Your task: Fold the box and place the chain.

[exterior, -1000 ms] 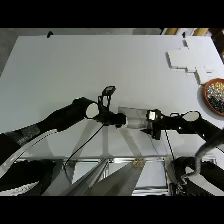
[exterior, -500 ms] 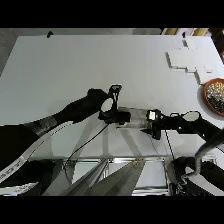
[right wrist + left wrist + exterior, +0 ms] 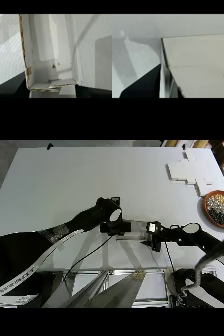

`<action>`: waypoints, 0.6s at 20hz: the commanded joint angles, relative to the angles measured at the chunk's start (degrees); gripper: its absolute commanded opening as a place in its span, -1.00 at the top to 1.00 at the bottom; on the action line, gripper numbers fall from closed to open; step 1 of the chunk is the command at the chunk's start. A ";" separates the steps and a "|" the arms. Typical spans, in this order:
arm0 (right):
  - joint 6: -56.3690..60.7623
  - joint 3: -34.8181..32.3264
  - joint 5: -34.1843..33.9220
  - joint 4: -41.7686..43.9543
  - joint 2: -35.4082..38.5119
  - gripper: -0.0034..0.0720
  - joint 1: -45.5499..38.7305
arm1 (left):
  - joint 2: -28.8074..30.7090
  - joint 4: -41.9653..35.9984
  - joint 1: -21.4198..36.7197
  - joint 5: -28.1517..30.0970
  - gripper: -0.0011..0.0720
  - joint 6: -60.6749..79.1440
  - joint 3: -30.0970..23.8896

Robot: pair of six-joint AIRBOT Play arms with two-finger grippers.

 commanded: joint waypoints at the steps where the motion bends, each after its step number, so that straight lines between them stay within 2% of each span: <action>1: 0.00 -0.02 0.02 0.00 0.00 -0.13 0.00 | -1.49 0.96 -0.81 0.35 0.42 -2.60 0.37; 3: 0.00 -0.02 0.02 0.00 0.00 -0.13 0.00 | -2.97 1.01 -0.98 -1.55 0.40 -1.27 2.14; 7: 0.00 -0.02 0.02 0.00 0.00 -0.13 0.00 | -6.62 2.60 -1.03 -9.14 0.39 2.19 9.31; 12: 0.00 -0.02 0.02 0.00 0.00 -0.13 0.00 | -8.50 2.19 -1.51 -10.21 0.39 2.14 9.53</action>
